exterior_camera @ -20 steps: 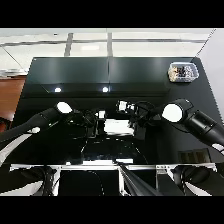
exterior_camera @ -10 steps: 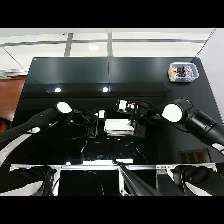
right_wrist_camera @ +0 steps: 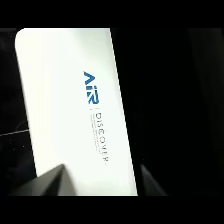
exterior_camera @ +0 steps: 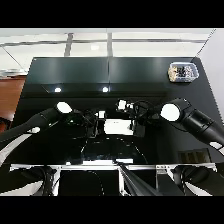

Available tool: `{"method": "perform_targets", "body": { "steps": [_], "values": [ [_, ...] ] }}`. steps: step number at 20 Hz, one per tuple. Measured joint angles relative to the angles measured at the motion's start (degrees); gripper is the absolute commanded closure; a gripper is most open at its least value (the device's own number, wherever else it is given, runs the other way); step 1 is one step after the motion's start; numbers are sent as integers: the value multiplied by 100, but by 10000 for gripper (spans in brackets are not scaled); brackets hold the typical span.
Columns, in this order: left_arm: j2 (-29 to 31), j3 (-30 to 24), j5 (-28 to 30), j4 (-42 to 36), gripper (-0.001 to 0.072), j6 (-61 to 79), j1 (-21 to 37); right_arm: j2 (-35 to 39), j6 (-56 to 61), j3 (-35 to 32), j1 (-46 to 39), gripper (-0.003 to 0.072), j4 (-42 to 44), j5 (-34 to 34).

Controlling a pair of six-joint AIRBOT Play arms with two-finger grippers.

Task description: Fold the box and place the chain.

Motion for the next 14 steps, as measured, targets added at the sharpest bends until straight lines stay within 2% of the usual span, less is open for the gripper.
{"method": "perform_targets", "body": {
  "steps": [8,9,11,12,14],
  "values": [
    [0,0,-4,-2,357,-13,0,-7,-79,7,0,-20,140,149],
    [0,0,-2,-2,357,-15,0,-17,-79,7,0,38,129,146],
    [0,0,-2,-2,357,-13,0,-37,-83,7,0,365,109,63],
    [0,0,-2,-4,357,-17,0,-42,-81,7,0,493,107,42],
    [0,-2,0,-7,357,-28,0,-48,-83,7,2,498,103,42]
  ]
}}
